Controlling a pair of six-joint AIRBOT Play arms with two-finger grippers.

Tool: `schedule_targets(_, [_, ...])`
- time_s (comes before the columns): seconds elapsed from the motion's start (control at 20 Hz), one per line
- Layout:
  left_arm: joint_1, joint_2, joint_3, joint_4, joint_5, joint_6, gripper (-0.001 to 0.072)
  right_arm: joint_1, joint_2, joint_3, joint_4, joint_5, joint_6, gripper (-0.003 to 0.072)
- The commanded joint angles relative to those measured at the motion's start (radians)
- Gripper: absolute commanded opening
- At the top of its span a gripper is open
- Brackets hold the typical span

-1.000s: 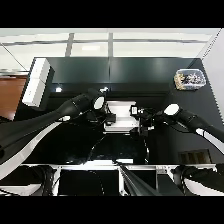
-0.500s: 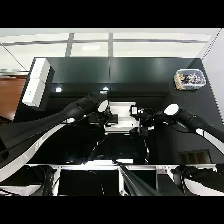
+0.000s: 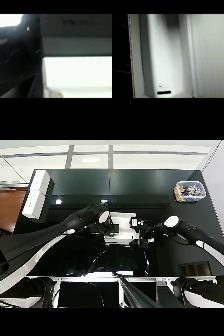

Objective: Fold the box and place the chain.

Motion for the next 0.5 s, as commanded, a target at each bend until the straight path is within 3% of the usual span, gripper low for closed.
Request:
schedule_targets(0.0, [-0.001, -0.003, 0.005, 0.003, 0.002, 0.0, 0.0385, 0.0, 0.0, -0.001, 0.001, 0.0, 0.0, 0.0131])
schedule_targets(0.05, [-0.001, -0.004, 0.005, 0.003, 0.003, 0.0, 0.0319, 0.0, 0.0, 0.0, 0.001, 0.0, 0.0, 0.0131])
schedule_targets(0.15, [-0.001, -0.004, 0.005, 0.006, 0.007, 0.0, 0.0056, 0.0, 0.0, 0.0, 0.0, 0.0, 0.0, 0.013])
schedule_targets(0.3, [-0.001, -0.004, 0.005, 0.007, 0.008, 0.004, 0.0024, 0.0, 0.001, 0.0, 0.0, 0.0, 0.011, 0.0151])
schedule_targets(0.4, [-0.001, -0.004, 0.005, 0.007, 0.008, 0.007, 0.0024, -0.005, 0.012, 0.001, -0.011, -0.01, 0.088, 0.0665])
schedule_targets(0.45, [-0.001, -0.004, 0.005, 0.007, 0.01, 0.007, 0.0024, -0.007, 0.029, 0.001, -0.04, -0.005, 0.122, 0.0667])
